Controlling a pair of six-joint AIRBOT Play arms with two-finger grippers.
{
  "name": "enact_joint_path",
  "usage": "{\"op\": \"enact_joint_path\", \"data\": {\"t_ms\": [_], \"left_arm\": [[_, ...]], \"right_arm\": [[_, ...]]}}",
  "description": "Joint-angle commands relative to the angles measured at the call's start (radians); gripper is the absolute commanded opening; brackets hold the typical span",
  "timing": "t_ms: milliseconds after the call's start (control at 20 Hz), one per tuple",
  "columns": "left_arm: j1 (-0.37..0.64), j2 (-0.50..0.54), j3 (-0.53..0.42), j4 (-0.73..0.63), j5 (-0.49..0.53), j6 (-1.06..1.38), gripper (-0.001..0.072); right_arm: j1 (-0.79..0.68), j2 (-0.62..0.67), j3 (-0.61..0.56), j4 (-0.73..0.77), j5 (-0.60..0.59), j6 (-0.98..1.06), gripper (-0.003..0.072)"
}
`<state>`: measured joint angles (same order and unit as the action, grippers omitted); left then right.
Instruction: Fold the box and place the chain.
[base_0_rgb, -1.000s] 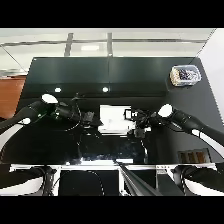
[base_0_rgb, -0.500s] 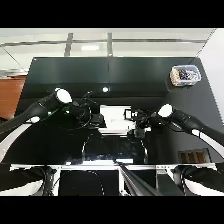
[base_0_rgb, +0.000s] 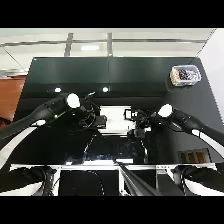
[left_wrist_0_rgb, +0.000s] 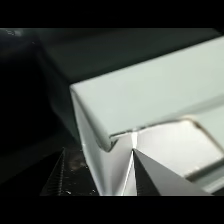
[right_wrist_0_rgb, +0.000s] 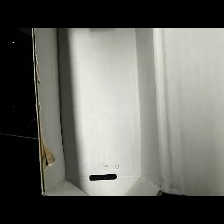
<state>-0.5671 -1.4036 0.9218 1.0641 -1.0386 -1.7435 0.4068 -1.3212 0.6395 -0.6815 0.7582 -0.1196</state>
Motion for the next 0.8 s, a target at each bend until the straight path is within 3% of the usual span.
{"op": "enact_joint_path", "data": {"t_ms": [0,200,250,350,450,750], "left_arm": [[-0.049,-0.002,0.043,0.172,0.002,-0.171,0.0480],[-0.089,-0.028,0.093,0.204,-0.040,-0.254,0.0476],[-0.104,-0.039,0.103,0.221,-0.050,-0.269,0.0409],[-0.135,-0.061,0.128,0.294,-0.086,-0.357,0.0388],[-0.163,-0.078,0.151,0.370,-0.125,-0.413,0.0282],[-0.193,-0.096,0.201,0.412,-0.150,-0.465,0.0272]], "right_arm": [[0.000,0.000,0.000,0.000,0.000,0.000,0.0234],[0.000,0.000,0.000,0.000,0.000,0.000,0.0234],[0.000,0.000,0.000,0.000,0.000,0.000,0.0234],[0.000,0.000,0.000,0.000,0.000,0.000,0.0234],[0.000,0.000,0.000,0.000,0.001,0.000,0.0234],[0.000,0.000,0.000,0.001,0.001,0.000,0.0234]]}}
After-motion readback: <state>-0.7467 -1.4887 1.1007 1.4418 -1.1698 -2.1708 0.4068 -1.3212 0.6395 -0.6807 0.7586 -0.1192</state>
